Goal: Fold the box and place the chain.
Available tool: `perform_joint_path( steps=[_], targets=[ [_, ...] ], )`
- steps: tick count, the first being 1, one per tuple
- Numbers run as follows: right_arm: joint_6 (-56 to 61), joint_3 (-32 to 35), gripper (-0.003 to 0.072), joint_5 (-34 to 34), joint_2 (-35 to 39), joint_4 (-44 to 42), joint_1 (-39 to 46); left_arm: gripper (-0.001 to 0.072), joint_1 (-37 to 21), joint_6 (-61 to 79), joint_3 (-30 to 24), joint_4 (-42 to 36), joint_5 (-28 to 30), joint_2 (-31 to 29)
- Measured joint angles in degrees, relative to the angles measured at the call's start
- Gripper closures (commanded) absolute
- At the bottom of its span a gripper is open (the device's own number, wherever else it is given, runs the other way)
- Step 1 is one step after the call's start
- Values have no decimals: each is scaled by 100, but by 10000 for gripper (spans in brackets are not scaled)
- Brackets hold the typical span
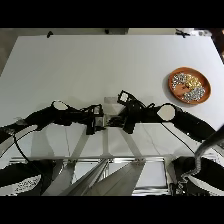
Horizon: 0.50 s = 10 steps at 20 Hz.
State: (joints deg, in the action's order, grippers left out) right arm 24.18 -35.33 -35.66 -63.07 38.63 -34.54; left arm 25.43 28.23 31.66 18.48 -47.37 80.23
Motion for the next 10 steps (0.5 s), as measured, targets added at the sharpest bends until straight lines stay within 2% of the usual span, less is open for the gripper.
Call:
perform_joint_path(
  steps=[6,10],
  targets=[
    [0,0,491,-896,870,763,1128,440,0,0,0,0,2,0],
    [-55,0,489,-1327,966,1558,1878,440,0,0,0,0,2,0]
  ],
)
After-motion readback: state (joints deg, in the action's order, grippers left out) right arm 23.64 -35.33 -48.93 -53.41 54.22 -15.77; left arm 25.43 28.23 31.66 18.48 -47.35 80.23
